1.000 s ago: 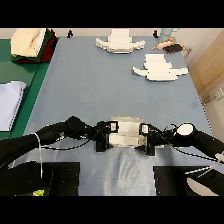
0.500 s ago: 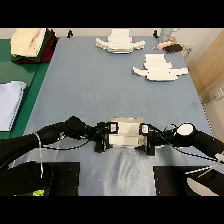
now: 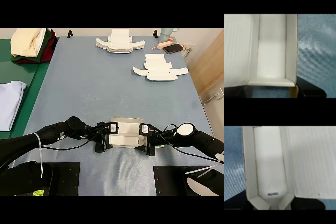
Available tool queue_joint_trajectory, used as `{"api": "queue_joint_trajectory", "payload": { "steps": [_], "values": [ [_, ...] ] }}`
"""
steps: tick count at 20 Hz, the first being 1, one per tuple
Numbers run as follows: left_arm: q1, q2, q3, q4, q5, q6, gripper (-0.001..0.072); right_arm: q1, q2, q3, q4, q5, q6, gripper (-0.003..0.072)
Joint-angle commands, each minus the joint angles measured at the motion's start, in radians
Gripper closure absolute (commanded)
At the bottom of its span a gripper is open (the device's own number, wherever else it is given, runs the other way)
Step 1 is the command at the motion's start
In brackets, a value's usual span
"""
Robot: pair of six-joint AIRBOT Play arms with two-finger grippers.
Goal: Fold the box.
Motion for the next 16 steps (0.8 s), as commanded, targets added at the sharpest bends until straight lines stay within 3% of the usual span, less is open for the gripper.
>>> {"api": "queue_joint_trajectory", "payload": {
  "steps": [1,8,9,10,14,16],
  "values": [
    [0.0,0.0,0.0,0.0,0.0,0.001,0.0184,0.001,0.001,0.0,0.0,0.0,0.0,0.0175],
    [0.0,0.0,0.0,0.0,0.0,0.001,0.0184,0.0,0.001,0.001,0.001,-0.001,0.001,0.0173],
    [0.0,0.0,0.0,0.0,0.0,0.001,0.0185,0.0,0.001,0.0,0.0,0.0,0.002,0.0104],
    [0.0,0.0,0.0,0.0,0.0,0.001,0.0185,0.0,0.002,0.001,0.002,-0.006,0.003,-0.0034],
    [0.0,0.0,0.0,0.0,0.0,0.001,0.0185,0.0,0.034,0.001,-0.01,-0.014,0.069,-0.0034],
    [0.0,0.0,0.0,0.0,0.0,0.001,0.0185,0.0,0.065,0.001,-0.041,-0.076,0.068,-0.003]
  ]
}}
